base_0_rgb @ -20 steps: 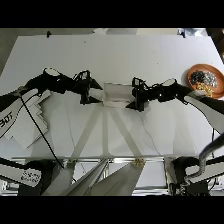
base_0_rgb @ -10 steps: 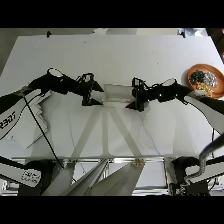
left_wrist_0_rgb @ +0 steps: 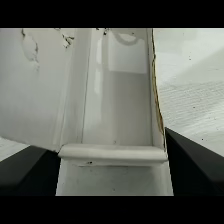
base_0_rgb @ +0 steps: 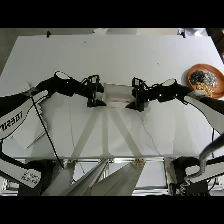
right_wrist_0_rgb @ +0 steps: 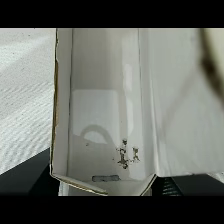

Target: Fold the box and place the chain.

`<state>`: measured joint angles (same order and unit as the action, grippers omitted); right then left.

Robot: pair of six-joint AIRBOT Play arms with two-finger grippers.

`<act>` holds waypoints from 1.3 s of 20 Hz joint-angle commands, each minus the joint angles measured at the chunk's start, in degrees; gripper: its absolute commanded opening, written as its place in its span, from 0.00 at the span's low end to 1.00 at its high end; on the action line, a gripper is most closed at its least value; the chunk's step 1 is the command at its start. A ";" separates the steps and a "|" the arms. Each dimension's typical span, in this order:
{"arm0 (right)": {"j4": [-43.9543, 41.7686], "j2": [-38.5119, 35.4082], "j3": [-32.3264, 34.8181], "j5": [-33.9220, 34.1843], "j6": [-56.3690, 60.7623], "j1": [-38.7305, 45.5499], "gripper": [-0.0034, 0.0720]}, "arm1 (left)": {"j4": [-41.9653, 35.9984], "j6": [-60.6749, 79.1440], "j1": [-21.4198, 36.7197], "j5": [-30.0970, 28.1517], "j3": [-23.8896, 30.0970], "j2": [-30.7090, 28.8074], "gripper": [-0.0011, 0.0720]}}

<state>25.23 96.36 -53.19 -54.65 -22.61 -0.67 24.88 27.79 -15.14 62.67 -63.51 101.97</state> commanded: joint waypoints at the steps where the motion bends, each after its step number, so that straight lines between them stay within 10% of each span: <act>1: 0.00 -0.04 -0.07 -0.02 0.00 -0.04 0.65 | 0.22 -0.20 -0.68 -0.98 -0.13 0.46 0.97; 4: 0.00 -0.04 -0.07 -0.02 0.00 -0.02 0.65 | 0.26 -0.39 -0.83 -1.29 -0.13 0.44 0.95; 9: 0.00 -0.04 -0.07 -0.02 0.00 -0.02 0.65 | 3.06 -0.83 -2.12 -2.29 -0.13 0.33 0.40; 26: -0.02 -0.04 -0.07 -0.11 0.00 -0.04 0.65 | 3.21 -0.83 -2.47 -2.51 -0.13 0.33 0.39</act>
<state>25.28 96.36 -53.19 -54.70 -22.61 -0.64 27.99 26.89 -17.58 60.23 -63.68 102.26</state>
